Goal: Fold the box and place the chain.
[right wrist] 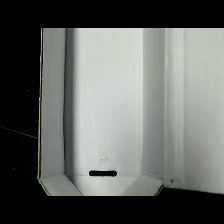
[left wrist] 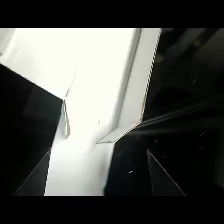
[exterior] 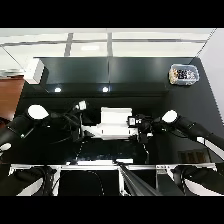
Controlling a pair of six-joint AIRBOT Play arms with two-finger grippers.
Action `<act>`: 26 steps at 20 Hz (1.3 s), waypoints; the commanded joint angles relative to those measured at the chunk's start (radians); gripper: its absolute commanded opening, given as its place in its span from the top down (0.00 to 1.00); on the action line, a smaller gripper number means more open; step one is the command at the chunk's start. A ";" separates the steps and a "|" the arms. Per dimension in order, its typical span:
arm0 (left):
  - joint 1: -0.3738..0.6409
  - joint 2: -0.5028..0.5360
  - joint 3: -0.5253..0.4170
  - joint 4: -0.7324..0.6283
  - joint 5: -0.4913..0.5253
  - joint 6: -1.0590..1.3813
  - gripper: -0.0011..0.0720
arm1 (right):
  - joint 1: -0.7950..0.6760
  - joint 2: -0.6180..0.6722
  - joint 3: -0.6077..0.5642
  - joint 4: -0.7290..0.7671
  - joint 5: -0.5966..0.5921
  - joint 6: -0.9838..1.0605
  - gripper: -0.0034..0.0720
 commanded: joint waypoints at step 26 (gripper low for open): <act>-0.247 -0.164 -0.020 -0.254 0.306 0.225 0.69 | 0.000 -0.001 0.000 0.000 0.000 0.000 0.33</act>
